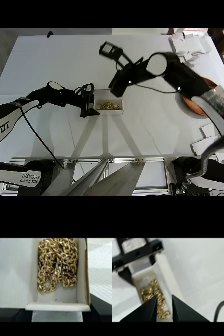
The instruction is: Fold the box and place the chain.
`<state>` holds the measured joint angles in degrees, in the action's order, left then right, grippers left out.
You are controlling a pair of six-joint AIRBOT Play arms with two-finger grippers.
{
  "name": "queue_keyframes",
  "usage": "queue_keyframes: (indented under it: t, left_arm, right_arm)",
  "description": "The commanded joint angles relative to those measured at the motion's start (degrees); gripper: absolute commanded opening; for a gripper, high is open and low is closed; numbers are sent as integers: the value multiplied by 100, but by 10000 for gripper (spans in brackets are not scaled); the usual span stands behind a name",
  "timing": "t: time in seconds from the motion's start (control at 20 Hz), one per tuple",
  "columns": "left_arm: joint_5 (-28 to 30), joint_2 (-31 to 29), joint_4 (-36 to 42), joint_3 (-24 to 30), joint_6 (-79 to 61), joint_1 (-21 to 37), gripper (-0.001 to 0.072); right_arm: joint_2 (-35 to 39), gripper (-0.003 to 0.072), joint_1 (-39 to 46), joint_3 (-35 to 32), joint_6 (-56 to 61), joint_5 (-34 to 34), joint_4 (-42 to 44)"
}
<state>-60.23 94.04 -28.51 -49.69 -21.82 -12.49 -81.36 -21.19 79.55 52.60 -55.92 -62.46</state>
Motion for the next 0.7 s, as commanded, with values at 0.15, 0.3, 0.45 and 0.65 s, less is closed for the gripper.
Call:
queue_keyframes:
  t: [0.15,0.3,0.45,0.65]
  left_arm:
    - [0,0,0,2,0,0,415]
    - [0,0,0,2,0,0,415]
    - [0,0,0,2,0,0,415]
    - [0,0,0,2,0,0,415]
  right_arm:
    - [-1344,360,638,866,863,-697,457]
    - [-1934,360,597,866,555,-1311,774]
    - [-2039,360,492,866,-116,-1770,1445]
    - [-1897,360,216,850,-485,-1895,1572]
